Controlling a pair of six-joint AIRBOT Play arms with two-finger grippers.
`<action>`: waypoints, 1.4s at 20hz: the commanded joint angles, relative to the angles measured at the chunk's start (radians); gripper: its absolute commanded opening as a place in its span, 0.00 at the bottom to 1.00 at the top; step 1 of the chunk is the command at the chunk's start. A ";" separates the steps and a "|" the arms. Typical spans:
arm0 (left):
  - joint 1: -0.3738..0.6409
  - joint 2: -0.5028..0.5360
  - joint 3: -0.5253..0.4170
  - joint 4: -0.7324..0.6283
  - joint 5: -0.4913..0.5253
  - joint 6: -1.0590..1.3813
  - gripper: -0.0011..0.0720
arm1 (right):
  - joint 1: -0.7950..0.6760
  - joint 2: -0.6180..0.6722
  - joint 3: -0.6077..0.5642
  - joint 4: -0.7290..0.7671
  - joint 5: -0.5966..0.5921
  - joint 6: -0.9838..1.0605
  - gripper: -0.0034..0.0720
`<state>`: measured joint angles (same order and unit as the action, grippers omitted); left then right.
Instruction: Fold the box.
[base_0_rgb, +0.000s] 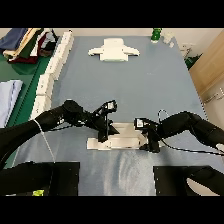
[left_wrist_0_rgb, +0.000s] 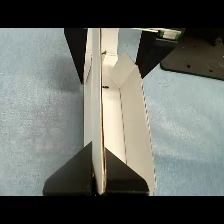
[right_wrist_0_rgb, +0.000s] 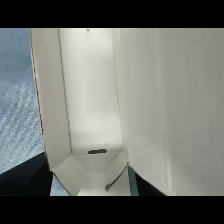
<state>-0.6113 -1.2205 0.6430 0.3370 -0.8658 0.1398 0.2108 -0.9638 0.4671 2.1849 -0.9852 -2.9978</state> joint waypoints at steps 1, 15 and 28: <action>0.000 0.000 0.000 0.000 0.000 0.000 0.03 | -0.005 -0.002 0.001 0.003 -0.049 -0.003 0.99; 0.000 0.000 0.000 0.000 0.000 0.000 0.03 | 0.021 -0.091 -0.018 0.014 0.061 -0.003 0.96; 0.000 0.000 0.000 0.000 0.000 0.000 0.03 | 0.020 0.006 -0.026 -0.011 0.060 -0.003 0.79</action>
<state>-0.6113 -1.2205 0.6430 0.3370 -0.8658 0.1398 0.2329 -0.9958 0.4389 2.1799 -0.9245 -2.9994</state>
